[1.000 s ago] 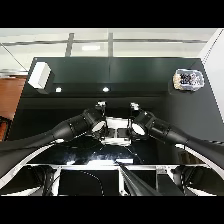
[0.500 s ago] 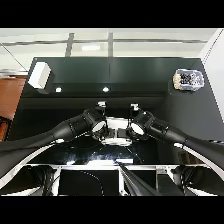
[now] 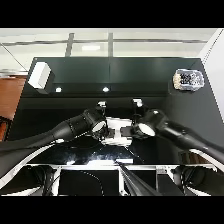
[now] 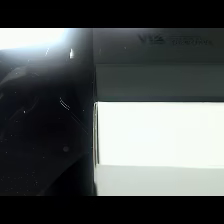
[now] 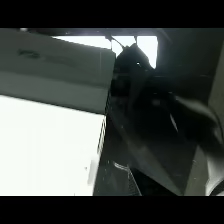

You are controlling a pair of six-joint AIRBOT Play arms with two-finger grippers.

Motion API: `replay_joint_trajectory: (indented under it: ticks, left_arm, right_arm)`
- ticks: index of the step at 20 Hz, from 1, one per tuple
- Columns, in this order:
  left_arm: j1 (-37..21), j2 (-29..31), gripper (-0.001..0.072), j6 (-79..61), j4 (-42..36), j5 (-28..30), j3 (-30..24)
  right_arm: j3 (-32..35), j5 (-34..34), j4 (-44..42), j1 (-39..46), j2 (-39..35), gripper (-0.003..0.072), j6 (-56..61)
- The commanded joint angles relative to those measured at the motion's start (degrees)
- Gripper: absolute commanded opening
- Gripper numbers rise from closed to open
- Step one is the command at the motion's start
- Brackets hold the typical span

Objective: Fold the box and place the chain.

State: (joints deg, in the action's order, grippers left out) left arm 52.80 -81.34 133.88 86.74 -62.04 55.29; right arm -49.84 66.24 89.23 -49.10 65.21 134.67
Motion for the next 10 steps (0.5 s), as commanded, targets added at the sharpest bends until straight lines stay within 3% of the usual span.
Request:
replay_joint_trajectory:
  ticks: [1, 5, 8, 9, 10]
  left_arm:
    - [-0.02, 0.02, 0.0030, 0.07, 0.00, -0.15, 0.00]
    - [-0.02, 0.02, 0.0030, 0.07, -0.02, -0.13, 0.00]
    - [-0.02, 0.02, 0.0030, 0.07, -0.02, -0.15, 0.00]
    - [-0.02, 0.02, 0.0030, 0.07, -0.02, -0.15, 0.00]
    - [-0.02, 0.02, 0.0029, 0.07, 0.00, -0.17, 0.00]
  right_arm:
    - [-0.20, 3.13, 8.11, 2.03, -11.80, 0.0383, -4.83]
    - [-0.13, 7.10, 31.41, 12.44, -18.69, 0.0383, -8.48]
    - [1.90, -5.14, 34.14, 28.98, -17.64, 0.0401, -12.02]
    - [2.80, -11.74, 32.70, 35.26, -16.65, 0.0720, -12.31]
    - [3.02, -18.21, 29.57, 40.89, -14.97, 0.0713, -13.68]
